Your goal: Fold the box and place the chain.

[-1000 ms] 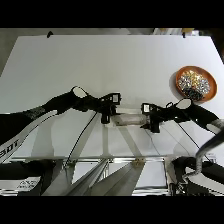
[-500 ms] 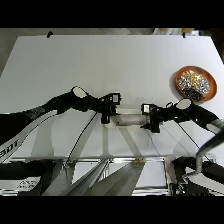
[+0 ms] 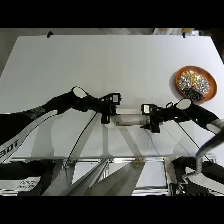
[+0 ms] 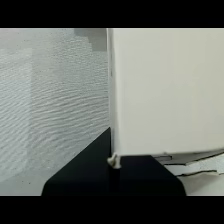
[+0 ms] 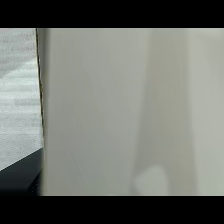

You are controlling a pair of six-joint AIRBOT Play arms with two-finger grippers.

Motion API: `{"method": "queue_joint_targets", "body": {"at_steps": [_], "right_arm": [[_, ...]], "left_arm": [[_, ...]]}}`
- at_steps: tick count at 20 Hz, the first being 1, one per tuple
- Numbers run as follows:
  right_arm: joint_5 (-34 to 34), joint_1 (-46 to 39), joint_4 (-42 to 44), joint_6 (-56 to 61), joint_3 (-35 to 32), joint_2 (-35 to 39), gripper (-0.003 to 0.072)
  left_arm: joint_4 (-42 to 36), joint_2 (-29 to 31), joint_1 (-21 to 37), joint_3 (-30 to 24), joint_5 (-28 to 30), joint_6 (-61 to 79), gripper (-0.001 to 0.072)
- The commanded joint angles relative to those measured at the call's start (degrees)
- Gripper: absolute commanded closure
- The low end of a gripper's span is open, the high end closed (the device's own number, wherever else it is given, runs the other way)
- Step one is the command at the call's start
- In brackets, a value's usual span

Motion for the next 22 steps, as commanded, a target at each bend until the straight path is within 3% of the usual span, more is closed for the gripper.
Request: {"method": "queue_joint_targets", "body": {"at_steps": [1,11,12,14,15,22], "right_arm": [[0.15,0.07,-0.04,0.02,-0.02,-0.02,0.0329],[0.15,0.07,-0.04,0.02,-0.02,-0.04,0.0329],[0.15,0.07,-0.04,0.02,-0.02,-0.02,0.0329],[0.15,0.07,-0.04,0.02,-0.02,-0.02,0.0329],[0.15,0.07,-0.04,0.02,-0.02,-0.02,0.0329],[0.15,0.07,-0.04,0.02,-0.02,-0.02,0.0329]], "left_arm": [[0.0,0.0,0.02,-0.02,0.04,0.02,0.0695],[0.04,0.09,0.04,0.0,-0.24,-2.93,0.0695],[0.2,0.31,0.13,0.0,-0.17,-4.26,0.0628],[1.27,1.55,0.22,0.0,0.07,-6.36,0.0243],[2.73,2.64,0.22,0.0,0.33,-7.98,0.013],[26.91,13.75,1.01,0.0,0.39,-29.97,0.0128]]}}
